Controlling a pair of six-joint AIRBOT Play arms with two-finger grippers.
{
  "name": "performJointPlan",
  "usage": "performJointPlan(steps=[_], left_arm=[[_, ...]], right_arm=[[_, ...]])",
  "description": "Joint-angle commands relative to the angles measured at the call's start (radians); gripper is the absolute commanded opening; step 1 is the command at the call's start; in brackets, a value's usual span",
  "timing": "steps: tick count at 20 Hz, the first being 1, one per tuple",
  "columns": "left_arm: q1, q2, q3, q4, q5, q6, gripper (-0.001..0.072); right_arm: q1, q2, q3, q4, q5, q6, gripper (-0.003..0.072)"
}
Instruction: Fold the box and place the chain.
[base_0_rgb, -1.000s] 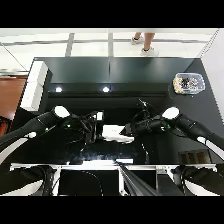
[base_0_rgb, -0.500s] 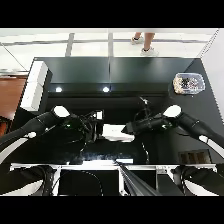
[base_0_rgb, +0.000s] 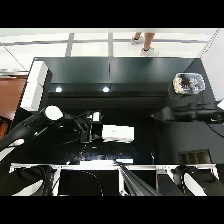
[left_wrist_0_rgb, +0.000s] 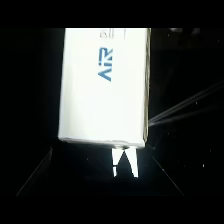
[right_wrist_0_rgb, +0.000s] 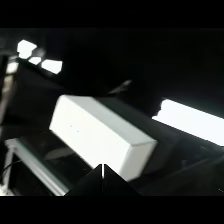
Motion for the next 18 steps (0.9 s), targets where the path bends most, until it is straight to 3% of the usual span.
performJointPlan(steps=[1, 6, 11, 18], left_arm=[[-0.064, 0.072, 0.034, -0.032, 0.021, -0.125, 0.0712], [-0.187, -0.09, 0.146, -0.025, 0.12, -0.201, 0.0712], [-0.208, -0.226, 0.261, -0.03, 0.032, -0.257, 0.0712], [-0.213, -0.266, 0.266, -0.025, -0.018, -0.259, 0.0712]], right_arm=[[-0.134, 0.072, 0.004, -0.095, 0.048, 0.033, 0.001], [-0.132, 0.072, -0.005, -0.086, 0.028, 0.034, 0.001], [-0.132, 0.072, -0.005, -0.089, 0.032, 0.033, 0.001], [-0.132, 0.072, -0.005, -0.089, 0.026, 0.033, 0.001]])
